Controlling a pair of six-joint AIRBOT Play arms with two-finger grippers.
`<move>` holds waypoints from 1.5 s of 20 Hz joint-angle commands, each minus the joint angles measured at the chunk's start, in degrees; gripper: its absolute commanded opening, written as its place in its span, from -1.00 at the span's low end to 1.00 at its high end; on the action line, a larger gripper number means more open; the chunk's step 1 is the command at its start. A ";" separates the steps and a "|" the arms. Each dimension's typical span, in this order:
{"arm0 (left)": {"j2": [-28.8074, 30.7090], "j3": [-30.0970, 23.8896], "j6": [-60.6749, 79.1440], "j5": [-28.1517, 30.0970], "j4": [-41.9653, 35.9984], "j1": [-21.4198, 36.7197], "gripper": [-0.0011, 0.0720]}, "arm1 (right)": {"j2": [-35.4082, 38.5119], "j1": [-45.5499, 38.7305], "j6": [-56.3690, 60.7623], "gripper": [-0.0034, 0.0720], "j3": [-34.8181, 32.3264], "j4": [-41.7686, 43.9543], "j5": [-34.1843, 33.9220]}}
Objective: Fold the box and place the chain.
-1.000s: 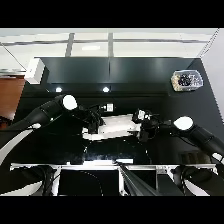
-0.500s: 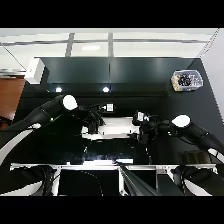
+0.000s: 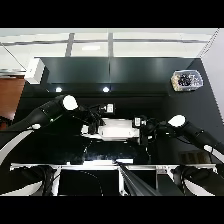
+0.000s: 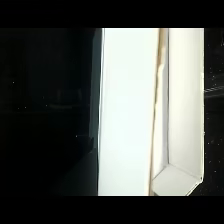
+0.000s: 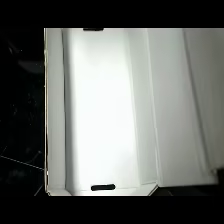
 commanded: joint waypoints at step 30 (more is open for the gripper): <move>0.09 0.07 -0.13 0.11 -0.02 0.00 -0.89 | -1.97 4.74 8.44 0.72 1.14 -8.13 -6.97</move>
